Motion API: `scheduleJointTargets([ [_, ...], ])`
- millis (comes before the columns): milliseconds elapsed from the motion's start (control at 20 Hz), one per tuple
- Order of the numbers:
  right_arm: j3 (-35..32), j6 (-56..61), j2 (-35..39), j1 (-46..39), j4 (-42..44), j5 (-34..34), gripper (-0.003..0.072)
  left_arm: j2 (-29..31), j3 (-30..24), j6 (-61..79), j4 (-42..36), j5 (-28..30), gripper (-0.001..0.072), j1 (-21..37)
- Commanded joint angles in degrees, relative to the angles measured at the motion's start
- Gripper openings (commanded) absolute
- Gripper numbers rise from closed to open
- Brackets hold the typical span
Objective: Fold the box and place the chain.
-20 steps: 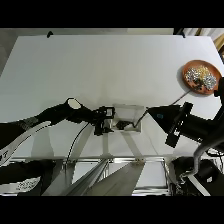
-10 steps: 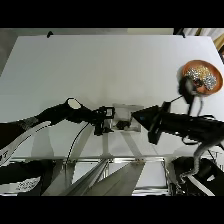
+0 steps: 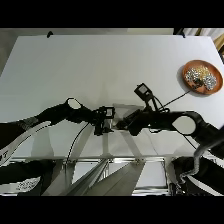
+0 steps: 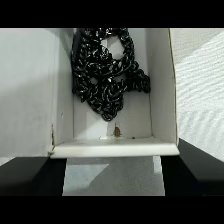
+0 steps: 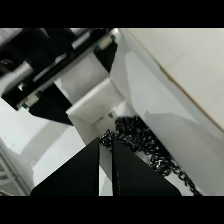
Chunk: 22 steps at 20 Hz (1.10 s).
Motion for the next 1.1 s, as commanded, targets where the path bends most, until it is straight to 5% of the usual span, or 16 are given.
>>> scheduleJointTargets([
  [0,-0.09,2.34,-7.02,3.04,-0.63,-2.05,0.0097,0.00,0.00,0.02,0.00,0.02,0.0031,0.00],
  [400,1.57,10.95,-0.33,3.43,-6.38,-0.26,0.0125,0.00,0.00,0.02,0.00,0.00,0.0031,0.00],
  [600,3.72,35.28,10.54,-2.60,-30.03,13.64,0.0133,0.00,0.00,0.02,0.00,0.02,0.0031,0.00],
  [850,3.69,40.33,17.86,-14.25,-43.21,28.89,0.0136,0.00,0.00,0.02,0.00,0.02,0.0031,0.00],
  [1050,3.69,37.07,12.17,-22.25,-44.63,23.39,0.0208,0.00,0.00,0.02,0.00,0.02,0.0031,0.00],
])
